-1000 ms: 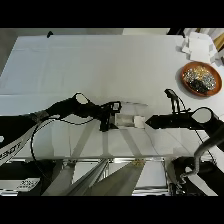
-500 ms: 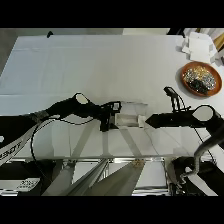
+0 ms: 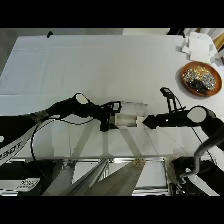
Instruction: Fold the box and place the chain.
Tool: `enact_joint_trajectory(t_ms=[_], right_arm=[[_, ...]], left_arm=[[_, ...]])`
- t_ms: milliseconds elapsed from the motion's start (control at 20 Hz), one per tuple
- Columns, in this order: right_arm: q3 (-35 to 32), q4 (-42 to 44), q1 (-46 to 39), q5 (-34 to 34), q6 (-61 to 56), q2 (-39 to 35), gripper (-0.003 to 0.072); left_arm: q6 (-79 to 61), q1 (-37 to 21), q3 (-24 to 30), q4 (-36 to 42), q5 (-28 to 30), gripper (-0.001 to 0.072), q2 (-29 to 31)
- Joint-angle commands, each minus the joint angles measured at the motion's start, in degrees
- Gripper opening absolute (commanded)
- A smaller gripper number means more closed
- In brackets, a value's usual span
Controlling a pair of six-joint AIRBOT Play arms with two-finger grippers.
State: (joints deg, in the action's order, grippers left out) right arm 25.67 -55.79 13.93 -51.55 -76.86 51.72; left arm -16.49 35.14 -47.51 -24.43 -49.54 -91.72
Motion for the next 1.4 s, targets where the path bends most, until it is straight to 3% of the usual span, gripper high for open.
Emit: enact_joint_trajectory(t_ms=[0, 650, 850, 1200, 1350], right_arm=[[1.77, -6.29, 5.25, 4.09, -8.68, 2.25, 0.0413], [14.29, -26.45, 17.79, -6.03, -34.51, 14.21, 0.0413], [17.94, -29.86, 21.24, -9.62, -41.51, 17.92, 0.0420], [19.30, -30.38, 24.48, -9.57, -47.98, 21.40, 0.0419], [19.30, -31.54, 24.81, -10.51, -50.51, 22.29, 0.0382]], left_arm=[[0.02, -0.02, 0.00, -0.02, 0.00, 0.0391, 0.02], [0.00, -0.02, 0.00, -0.02, 0.00, 0.0391, 0.02], [0.00, -0.02, 0.00, -0.02, 0.00, 0.0391, 0.02], [0.00, -0.02, 0.00, -0.02, 0.02, 0.0391, 0.02], [0.00, -0.02, 0.00, -0.02, 0.02, 0.0391, 0.02]])
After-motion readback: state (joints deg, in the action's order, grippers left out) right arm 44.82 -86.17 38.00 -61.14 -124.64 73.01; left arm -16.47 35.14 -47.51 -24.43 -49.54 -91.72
